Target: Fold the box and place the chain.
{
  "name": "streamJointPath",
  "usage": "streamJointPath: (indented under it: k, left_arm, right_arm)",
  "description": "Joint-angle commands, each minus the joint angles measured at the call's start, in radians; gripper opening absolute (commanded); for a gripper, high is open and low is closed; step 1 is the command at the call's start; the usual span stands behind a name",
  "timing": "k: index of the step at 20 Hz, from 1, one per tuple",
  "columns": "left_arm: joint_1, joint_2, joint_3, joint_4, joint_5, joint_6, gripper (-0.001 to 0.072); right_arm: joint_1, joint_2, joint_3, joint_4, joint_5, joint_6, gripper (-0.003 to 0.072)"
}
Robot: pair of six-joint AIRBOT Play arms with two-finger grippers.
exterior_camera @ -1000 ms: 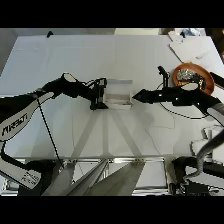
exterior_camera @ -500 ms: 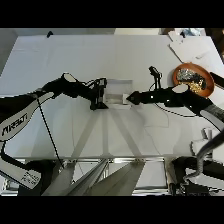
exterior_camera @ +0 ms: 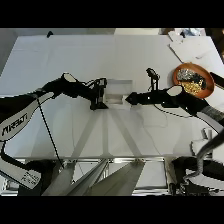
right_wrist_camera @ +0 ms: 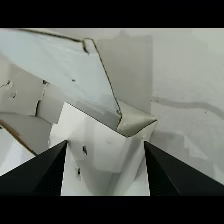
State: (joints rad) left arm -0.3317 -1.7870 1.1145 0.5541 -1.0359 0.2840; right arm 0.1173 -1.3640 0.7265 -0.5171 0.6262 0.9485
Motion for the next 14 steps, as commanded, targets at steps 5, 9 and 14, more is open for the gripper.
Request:
streamJointPath:
  k: [5,9,14]
  left_arm:
    - [0.000,0.000,0.000,0.000,0.000,0.000,0.0322]
    - [0.000,0.000,0.000,0.000,0.000,0.000,0.0322]
    - [0.000,0.000,0.000,0.000,0.000,0.000,0.0322]
  right_arm:
    - [0.063,0.000,0.038,-0.377,-0.085,0.377,0.0510]
    - [0.064,0.000,0.070,-0.503,-0.056,0.495,0.0510]
    - [0.074,0.000,0.120,-0.533,-0.031,0.518,0.0495]
